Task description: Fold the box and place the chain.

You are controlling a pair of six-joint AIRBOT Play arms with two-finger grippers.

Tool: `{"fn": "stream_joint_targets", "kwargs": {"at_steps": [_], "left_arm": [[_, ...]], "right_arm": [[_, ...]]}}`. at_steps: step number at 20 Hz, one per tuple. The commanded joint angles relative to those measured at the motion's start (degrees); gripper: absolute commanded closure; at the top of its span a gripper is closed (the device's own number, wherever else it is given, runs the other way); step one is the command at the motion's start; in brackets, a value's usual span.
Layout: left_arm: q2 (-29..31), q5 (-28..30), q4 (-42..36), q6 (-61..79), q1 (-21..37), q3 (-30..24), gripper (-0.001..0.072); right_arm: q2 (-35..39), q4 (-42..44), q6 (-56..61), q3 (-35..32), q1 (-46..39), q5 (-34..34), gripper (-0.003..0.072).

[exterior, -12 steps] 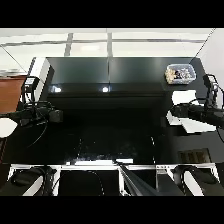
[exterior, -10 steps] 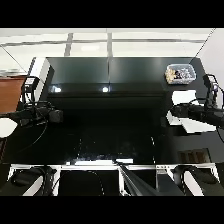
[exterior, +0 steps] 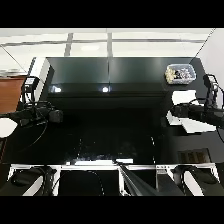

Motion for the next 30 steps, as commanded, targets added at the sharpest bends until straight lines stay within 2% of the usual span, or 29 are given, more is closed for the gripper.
{"fn": "stream_joint_targets", "kwargs": {"at_steps": [1,2,3,4,5,6,8,10,12,14,15,16,17,19,20,21,25,26,29,30], "left_arm": [[0.04,0.00,0.00,0.00,0.00,-0.02,0.0683],[0.04,0.00,0.00,0.00,0.00,-0.02,0.0683],[0.04,0.02,0.02,0.00,0.00,-0.02,0.0683],[0.04,0.07,0.02,0.00,0.00,-0.02,0.0683],[0.04,0.04,0.00,0.00,0.00,-0.02,0.0683],[0.04,0.07,0.00,0.00,0.00,-0.02,0.0683],[0.04,0.59,-0.15,-0.02,0.00,-0.02,0.0683],[0.04,3.04,-0.20,-0.02,0.00,-0.02,0.0683],[0.04,6.03,-1.01,-0.04,0.00,-0.02,0.0683],[0.00,6.29,-1.68,-0.04,0.00,-0.02,0.0682],[-0.26,6.19,-1.73,-0.09,0.00,-0.02,0.0642],[-0.68,5.70,-2.05,-0.17,-0.02,-0.02,0.0363],[-1.38,5.16,-2.99,-0.61,0.00,-0.02,0.0000],[-2.93,2.84,-3.98,-0.90,-0.02,0.00,0.0000],[-3.61,1.79,-4.09,-0.90,-0.02,0.00,0.0000],[-4.09,1.03,-4.15,-0.90,-0.02,0.00,0.0001],[-4.35,0.76,-4.31,-0.90,0.00,0.00,0.0000],[-4.35,0.74,-4.31,-0.92,0.00,0.00,0.0001],[-4.35,0.57,-4.26,-0.90,0.00,0.00,0.0001],[-4.35,0.59,-4.24,-0.90,0.00,0.00,0.0001]], "right_arm": [[0.04,4.90,0.28,-0.02,0.02,-7.52,0.0671],[0.04,9.05,0.22,-0.02,0.02,-10.71,0.0671],[-0.09,11.08,-0.22,-0.02,0.04,-16.65,0.0670],[-0.33,10.91,-0.17,-0.02,-0.13,-23.67,0.0605],[-0.85,9.92,-0.11,-0.02,-0.68,-29.03,0.0201],[-1.84,8.52,-0.37,0.02,-1.57,-33.27,-0.0029],[-6.21,-0.87,0.98,1.70,-6.27,-36.44,-0.0029],[-14.53,-12.72,7.23,7.67,-16.24,-31.98,-0.0028],[-23.50,-17.51,14.58,16.55,-27.67,-23.47,-0.0027],[-32.79,-18.10,14.88,26.51,-37.33,-10.29,-0.0027],[-37.00,-18.86,14.32,31.01,-40.57,-3.89,-0.0027],[-41.29,-18.88,12.00,35.28,-43.21,2.43,-0.0027],[-44.85,-18.21,8.04,38.69,-44.61,7.74,-0.0027],[-51.12,-15.65,-4.15,44.26,-44.83,18.27,-0.0026],[-53.16,-15.45,-6.73,45.64,-44.13,19.93,-0.0026],[-54.21,-15.52,-8.81,45.81,-43.12,18.82,-0.0027],[-57.24,-15.91,-14.16,45.81,-39.30,19.30,-0.0022],[-57.66,-16.68,-14.10,45.81,-38.71,19.82,0.0159],[-56.70,-16.92,-14.12,45.83,-38.73,21.11,0.0622],[-56.04,-16.52,-14.10,45.81,-38.88,22.34,0.0678]]}}
